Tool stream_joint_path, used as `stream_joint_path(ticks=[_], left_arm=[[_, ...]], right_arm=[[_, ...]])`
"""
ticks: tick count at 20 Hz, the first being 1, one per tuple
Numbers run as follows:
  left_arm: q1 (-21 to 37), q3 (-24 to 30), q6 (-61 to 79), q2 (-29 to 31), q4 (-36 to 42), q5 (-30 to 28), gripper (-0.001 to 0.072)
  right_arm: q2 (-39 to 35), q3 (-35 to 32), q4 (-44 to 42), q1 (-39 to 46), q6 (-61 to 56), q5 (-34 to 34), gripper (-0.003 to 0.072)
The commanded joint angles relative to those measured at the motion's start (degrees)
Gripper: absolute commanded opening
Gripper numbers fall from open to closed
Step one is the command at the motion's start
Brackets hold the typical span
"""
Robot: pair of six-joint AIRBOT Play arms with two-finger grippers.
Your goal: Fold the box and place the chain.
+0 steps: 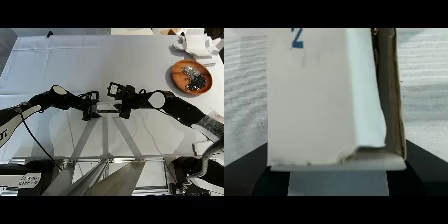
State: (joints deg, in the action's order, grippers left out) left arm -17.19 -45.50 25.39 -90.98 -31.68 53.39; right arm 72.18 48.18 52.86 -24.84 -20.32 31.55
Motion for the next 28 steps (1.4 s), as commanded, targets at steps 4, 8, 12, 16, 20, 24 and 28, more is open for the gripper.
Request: stream_joint_path(ticks=[4,8,12,16,20,24,28], left_arm=[[-0.02,0.0,0.11,-0.02,-0.07,-0.02,0.0275],[-0.04,0.0,0.11,-0.02,-0.07,-0.02,0.0275],[-0.04,0.0,0.11,-0.02,-0.07,-0.02,0.0275],[-0.04,0.0,0.11,-0.02,-0.07,-0.02,0.0275],[-0.04,0.0,0.11,-0.02,-0.07,-0.02,0.0275],[-0.04,0.0,0.11,-0.02,-0.07,0.0,0.0275],[-0.04,0.0,0.11,-0.02,-0.07,-0.02,0.0275]], right_arm=[[-0.02,-0.22,-0.44,-0.04,-0.17,5.49,0.0214],[0.0,-1.77,-0.83,-0.04,-0.17,4.87,0.0214],[-0.02,-2.25,-0.85,-0.04,-0.17,4.76,0.0214],[-0.02,-2.25,-0.81,-0.04,-0.17,1.36,0.0218],[-0.02,-2.27,-0.79,-0.04,-0.17,-1.16,0.0272],[-0.02,-2.29,-0.57,-1.11,-0.2,-1.03,0.027],[-0.02,-3.52,-0.57,-3.61,-0.2,-0.9,0.0264]])
